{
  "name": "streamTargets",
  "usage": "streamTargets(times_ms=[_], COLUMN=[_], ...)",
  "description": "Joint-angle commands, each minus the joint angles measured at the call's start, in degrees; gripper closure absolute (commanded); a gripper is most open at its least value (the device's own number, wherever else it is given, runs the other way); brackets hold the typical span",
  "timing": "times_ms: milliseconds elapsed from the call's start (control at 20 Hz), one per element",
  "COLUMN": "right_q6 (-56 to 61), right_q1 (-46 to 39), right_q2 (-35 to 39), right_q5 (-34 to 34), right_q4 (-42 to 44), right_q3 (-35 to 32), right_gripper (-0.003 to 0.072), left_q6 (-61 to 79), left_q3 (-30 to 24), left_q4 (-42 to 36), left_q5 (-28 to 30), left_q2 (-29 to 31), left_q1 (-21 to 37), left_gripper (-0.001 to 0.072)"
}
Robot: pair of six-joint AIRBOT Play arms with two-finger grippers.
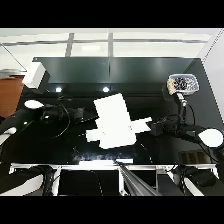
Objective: Fold the box and place the chain.
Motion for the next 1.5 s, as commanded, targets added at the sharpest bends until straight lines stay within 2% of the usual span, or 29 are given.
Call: streamTargets(times_ms=[0, 100, 250, 400, 500, 550, 600, 700, 800, 850, 900, 1200, 1450], right_q6=[0.13, 0.15, 0.20, 0.57, 0.57, 0.57, 0.57, 0.59, 0.59, 0.59, 0.59, 0.61, 0.61], right_q1=[0.35, 0.35, 0.35, 0.35, 0.35, 0.35, 0.35, 0.35, 0.35, 0.35, 0.35, 0.35, 0.35], right_q2=[0.22, 0.22, 0.22, 0.22, 0.22, 0.22, 0.22, 0.22, 0.22, 0.22, 0.22, 0.22, 0.22], right_q5=[0.37, 0.59, 0.74, 0.76, 0.76, 0.74, 0.76, 0.74, 0.74, 0.76, 0.76, 0.94, 0.92], right_q4=[1.44, 1.73, 1.99, 1.97, 1.92, 1.92, 1.92, 1.92, 1.95, 1.95, 1.95, 1.97, 1.97], right_q3=[-0.28, -0.28, -0.28, -0.28, -0.28, -0.28, -0.28, -0.28, -0.28, -0.28, -0.28, -0.28, -0.28], right_gripper=[0.0662, 0.0662, 0.0662, 0.0662, 0.0663, 0.0662, 0.0663, 0.0663, 0.0662, 0.0663, 0.0663, 0.0662, 0.0662], left_q6=[7.19, 9.18, 17.73, 18.73, 18.75, 18.84, 18.91, 18.93, 19.26, 20.04, 20.22, 20.28, 20.44], left_q3=[3.74, 6.67, 12.07, 18.40, 20.63, 21.20, 21.77, 22.32, 22.36, 22.36, 22.36, 22.36, 22.36], left_q4=[-4.76, -5.35, -4.79, 5.99, 10.69, 10.80, 10.80, 10.75, 10.80, 10.78, 10.64, 8.98, 8.98], left_q5=[-3.02, -5.38, -14.88, -22.95, -23.19, -23.23, -23.28, -23.21, -23.23, -23.37, -23.67, -24.87, -24.98], left_q2=[-9.92, -13.99, -19.32, -23.76, -25.11, -25.53, -25.88, -26.45, -26.84, -26.84, -26.84, -26.84, -26.84], left_q1=[-0.94, -2.69, -6.01, -8.87, -9.88, -9.86, -9.75, -9.57, -9.33, -9.03, -8.66, -6.12, -6.25], left_gripper=[0.0016, 0.0016, 0.0017, 0.0017, 0.0026, 0.0062, 0.0145, 0.0226, 0.0236, 0.0316, 0.0339, 0.0363, 0.0379])
